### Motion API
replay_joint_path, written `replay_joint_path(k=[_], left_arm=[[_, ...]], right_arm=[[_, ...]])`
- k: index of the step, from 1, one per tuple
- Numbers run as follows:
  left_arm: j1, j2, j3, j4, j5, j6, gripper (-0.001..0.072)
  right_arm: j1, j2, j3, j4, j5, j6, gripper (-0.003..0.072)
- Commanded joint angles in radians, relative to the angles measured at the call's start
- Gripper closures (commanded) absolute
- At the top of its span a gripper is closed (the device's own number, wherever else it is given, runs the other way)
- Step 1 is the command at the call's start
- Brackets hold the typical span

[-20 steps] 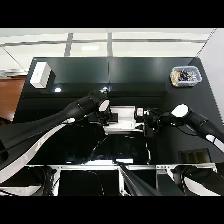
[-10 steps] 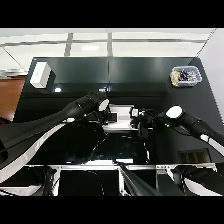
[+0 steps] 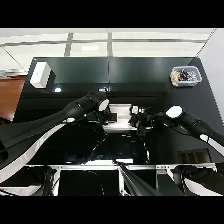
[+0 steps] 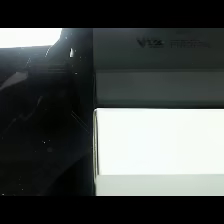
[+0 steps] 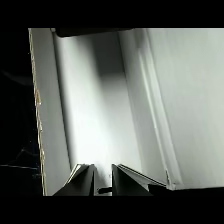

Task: Fold the box and place the chain.

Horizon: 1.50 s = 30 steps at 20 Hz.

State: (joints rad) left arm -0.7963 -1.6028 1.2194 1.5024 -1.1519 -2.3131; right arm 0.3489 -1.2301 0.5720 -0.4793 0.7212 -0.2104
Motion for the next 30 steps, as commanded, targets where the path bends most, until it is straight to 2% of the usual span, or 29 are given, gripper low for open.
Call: replay_joint_path(k=[1,4,5,6,7,8,9,10,11,12,13,14,16,19,20,22,24,26,28,30], left_arm=[[0.000,0.000,0.001,0.000,-0.001,0.002,0.0684],[0.000,0.000,0.001,0.000,-0.001,0.002,0.0684],[0.000,0.000,0.001,0.000,-0.002,0.002,0.0684],[0.000,0.000,0.001,0.000,-0.002,0.002,0.0684],[0.000,0.000,0.001,0.000,-0.001,0.002,0.0684],[0.000,0.000,0.001,0.000,-0.001,0.002,0.0684],[0.000,0.000,0.001,0.000,-0.001,0.002,0.0684],[0.000,0.000,0.001,0.000,-0.001,0.002,0.0684],[0.000,0.000,0.001,0.000,-0.001,0.002,0.0684],[0.000,0.000,0.001,0.000,-0.002,0.002,0.0684],[0.000,0.000,0.001,0.000,-0.002,0.002,0.0684],[0.000,0.000,0.001,0.000,-0.002,0.002,0.0684],[0.000,0.000,0.001,0.000,-0.002,0.002,0.0684],[0.000,0.000,0.001,0.000,-0.002,0.002,0.0684],[0.000,0.000,0.001,0.000,-0.002,0.002,0.0684],[0.000,0.000,0.001,0.000,-0.002,0.002,0.0684],[0.000,0.000,0.001,0.000,-0.002,0.002,0.0684],[0.000,0.000,0.001,0.000,-0.002,0.002,0.0684],[0.000,0.000,0.001,0.000,-0.002,0.002,0.0684],[0.000,0.000,0.001,0.000,-0.002,0.002,0.0684]], right_arm=[[0.000,-0.007,0.000,0.014,-0.022,0.011,0.0560],[0.000,-0.007,0.000,0.011,-0.022,0.023,0.0559],[0.000,-0.007,0.000,0.012,-0.023,0.024,0.0502],[0.000,-0.007,0.000,0.012,-0.023,0.027,0.0371],[0.000,-0.007,0.000,0.010,-0.020,0.029,0.0458],[0.000,-0.007,0.000,0.008,-0.017,0.031,0.0600],[0.000,-0.007,0.000,0.009,-0.019,0.035,0.0490],[0.000,-0.007,0.000,0.014,-0.024,0.051,0.0261],[0.000,-0.007,0.000,0.011,-0.021,0.064,0.0305],[0.000,-0.006,0.000,0.003,-0.013,0.080,0.0491],[0.000,-0.005,0.000,0.003,0.007,0.114,0.0635],[-0.003,0.003,0.001,0.003,0.034,0.181,0.0671],[-0.034,0.043,0.025,-0.079,0.121,0.518,0.0672],[-0.180,0.130,0.132,-0.361,0.359,0.982,0.0672],[-0.259,0.158,0.141,-0.428,0.393,1.072,0.0671],[-0.453,0.167,0.113,-0.484,0.352,1.259,0.0671],[-0.631,0.165,0.037,-0.422,0.255,1.377,0.0671],[-0.752,0.140,-0.036,-0.288,0.254,1.395,0.0671],[-0.766,0.082,-0.068,-0.210,0.312,1.346,0.0672],[-0.702,0.003,-0.068,-0.131,0.386,1.266,0.0671]])
